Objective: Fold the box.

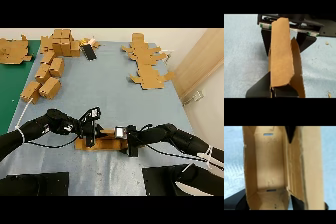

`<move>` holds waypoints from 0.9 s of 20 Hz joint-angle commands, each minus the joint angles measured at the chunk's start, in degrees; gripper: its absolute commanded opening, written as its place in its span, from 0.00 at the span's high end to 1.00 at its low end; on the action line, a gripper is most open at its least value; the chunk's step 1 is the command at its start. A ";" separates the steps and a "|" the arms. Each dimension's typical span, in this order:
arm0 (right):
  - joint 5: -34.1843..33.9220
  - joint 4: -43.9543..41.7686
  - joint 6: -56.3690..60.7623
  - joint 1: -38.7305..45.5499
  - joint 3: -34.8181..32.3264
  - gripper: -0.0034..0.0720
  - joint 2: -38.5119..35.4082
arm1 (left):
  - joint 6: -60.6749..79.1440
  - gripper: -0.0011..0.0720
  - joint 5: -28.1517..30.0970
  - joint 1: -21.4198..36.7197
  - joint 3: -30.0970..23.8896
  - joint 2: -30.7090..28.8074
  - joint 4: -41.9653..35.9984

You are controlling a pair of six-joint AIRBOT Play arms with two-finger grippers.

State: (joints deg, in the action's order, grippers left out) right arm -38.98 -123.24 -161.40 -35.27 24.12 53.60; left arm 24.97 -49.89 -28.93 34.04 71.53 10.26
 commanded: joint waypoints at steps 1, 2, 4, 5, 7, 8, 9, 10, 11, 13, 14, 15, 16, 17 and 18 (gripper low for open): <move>0.61 1.46 0.50 -0.04 0.20 0.00 -1.60 | 0.00 0.97 -0.07 -0.02 0.07 0.02 0.07; 0.52 1.44 0.50 -0.09 0.20 0.00 -1.38 | 0.00 0.97 -0.09 -0.02 0.07 0.02 0.04; 0.57 1.20 0.50 -0.09 0.20 0.00 -0.22 | 0.00 0.97 -0.07 -0.02 0.07 0.02 0.07; 0.59 1.01 0.48 -0.20 0.15 0.00 0.35 | 0.00 0.97 -0.07 -0.02 0.07 0.02 0.04; 0.59 0.96 0.48 -0.20 0.13 0.00 0.72 | 0.00 0.97 -0.09 -0.02 0.07 0.02 0.07; 0.57 0.90 0.48 -0.20 0.13 0.00 0.72 | 0.00 0.97 -0.09 -0.02 0.07 0.02 0.07; 0.55 0.87 0.48 -0.20 0.11 0.00 0.72 | 0.00 0.97 -0.09 -0.02 0.07 0.02 0.04; 0.55 0.87 0.48 -0.20 0.09 0.00 0.83 | 0.00 0.97 -0.09 -0.02 0.07 0.02 0.07; 0.55 0.87 0.48 -0.20 0.09 0.00 1.22 | 0.00 0.97 -0.09 -0.02 0.07 0.02 0.04; 0.55 0.87 0.48 -0.20 0.09 0.00 2.45 | 0.00 0.97 -0.09 -0.02 0.07 0.02 0.07; 0.55 0.90 0.48 -0.20 0.09 0.00 2.54 | 0.00 0.97 -0.09 -0.02 0.07 0.02 0.04; 0.59 0.90 0.46 -0.20 0.09 0.00 2.51 | 0.00 0.97 -0.07 -0.02 0.07 0.02 0.07; 0.55 0.87 0.48 -0.20 0.09 0.00 2.51 | 0.00 0.97 -0.09 -0.02 0.07 0.02 0.04; 0.52 0.90 0.46 -0.20 0.09 0.00 2.51 | 0.00 0.97 -0.07 -0.02 0.07 0.02 0.07; 0.55 0.87 0.46 -0.20 0.09 0.00 2.51 | 0.00 0.97 -0.09 -0.02 0.07 0.02 0.04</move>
